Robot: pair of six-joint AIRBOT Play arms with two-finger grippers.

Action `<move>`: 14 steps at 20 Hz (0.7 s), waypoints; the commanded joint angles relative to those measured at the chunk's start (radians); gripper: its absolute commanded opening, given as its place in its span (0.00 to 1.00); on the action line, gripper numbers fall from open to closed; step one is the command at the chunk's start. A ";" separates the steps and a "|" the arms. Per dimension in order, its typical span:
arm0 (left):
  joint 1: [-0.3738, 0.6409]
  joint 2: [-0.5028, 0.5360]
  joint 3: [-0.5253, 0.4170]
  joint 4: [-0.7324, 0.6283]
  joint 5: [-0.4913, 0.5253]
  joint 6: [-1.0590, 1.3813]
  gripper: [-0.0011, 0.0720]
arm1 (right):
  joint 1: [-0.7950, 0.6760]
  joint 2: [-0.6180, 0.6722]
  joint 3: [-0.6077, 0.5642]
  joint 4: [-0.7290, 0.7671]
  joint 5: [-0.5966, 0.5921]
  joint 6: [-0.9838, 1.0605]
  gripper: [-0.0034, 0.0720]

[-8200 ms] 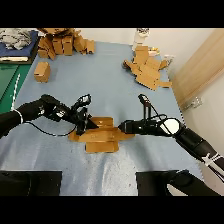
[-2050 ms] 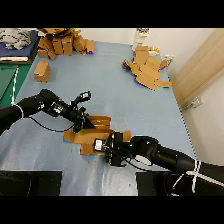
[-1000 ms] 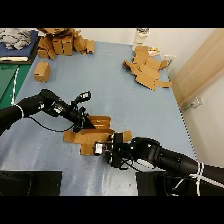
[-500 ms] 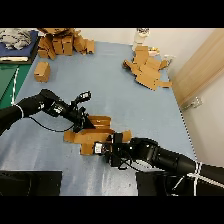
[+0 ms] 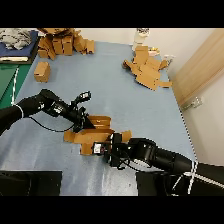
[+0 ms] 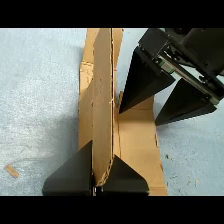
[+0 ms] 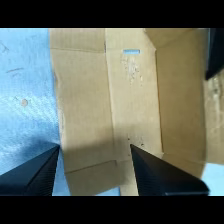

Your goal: Fold the box.

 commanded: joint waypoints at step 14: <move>0.000 -0.001 0.001 0.000 0.000 0.000 0.03 | -0.156 0.049 0.012 -0.050 -0.082 -0.001 1.00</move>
